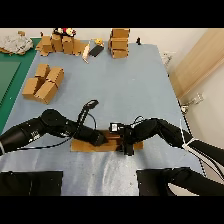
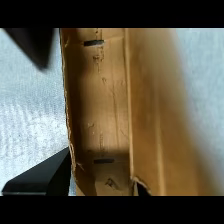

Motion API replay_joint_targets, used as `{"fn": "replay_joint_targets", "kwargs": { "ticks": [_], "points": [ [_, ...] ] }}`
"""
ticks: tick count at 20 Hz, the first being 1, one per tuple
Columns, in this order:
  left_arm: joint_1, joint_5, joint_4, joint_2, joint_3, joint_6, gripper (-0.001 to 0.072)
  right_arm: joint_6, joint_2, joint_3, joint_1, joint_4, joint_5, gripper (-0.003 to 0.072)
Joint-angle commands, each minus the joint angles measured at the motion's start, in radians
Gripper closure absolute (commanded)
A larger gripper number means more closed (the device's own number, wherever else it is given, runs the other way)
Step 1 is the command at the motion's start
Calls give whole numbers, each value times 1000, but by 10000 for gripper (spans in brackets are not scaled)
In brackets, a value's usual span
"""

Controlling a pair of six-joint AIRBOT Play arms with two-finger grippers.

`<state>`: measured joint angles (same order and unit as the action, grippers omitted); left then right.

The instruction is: Fold the box.

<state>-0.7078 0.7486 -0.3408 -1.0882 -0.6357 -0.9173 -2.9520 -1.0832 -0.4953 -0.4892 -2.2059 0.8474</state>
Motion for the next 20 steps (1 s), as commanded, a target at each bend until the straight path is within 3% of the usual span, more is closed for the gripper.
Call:
{"fn": "replay_joint_targets", "kwargs": {
  "ticks": [1, 10, 20],
  "points": [
    [-10, -167, 132, -58, -1, -76, 699, 0, 0, 0, -1, 0, 0, 246],
    [2, -368, 138, -151, -1, -104, 699, 0, 0, 0, -1, 0, 0, 246],
    [49, -324, 135, -246, -1, -92, 699, 0, 0, 0, -1, 0, 0, 246]
  ]
}}
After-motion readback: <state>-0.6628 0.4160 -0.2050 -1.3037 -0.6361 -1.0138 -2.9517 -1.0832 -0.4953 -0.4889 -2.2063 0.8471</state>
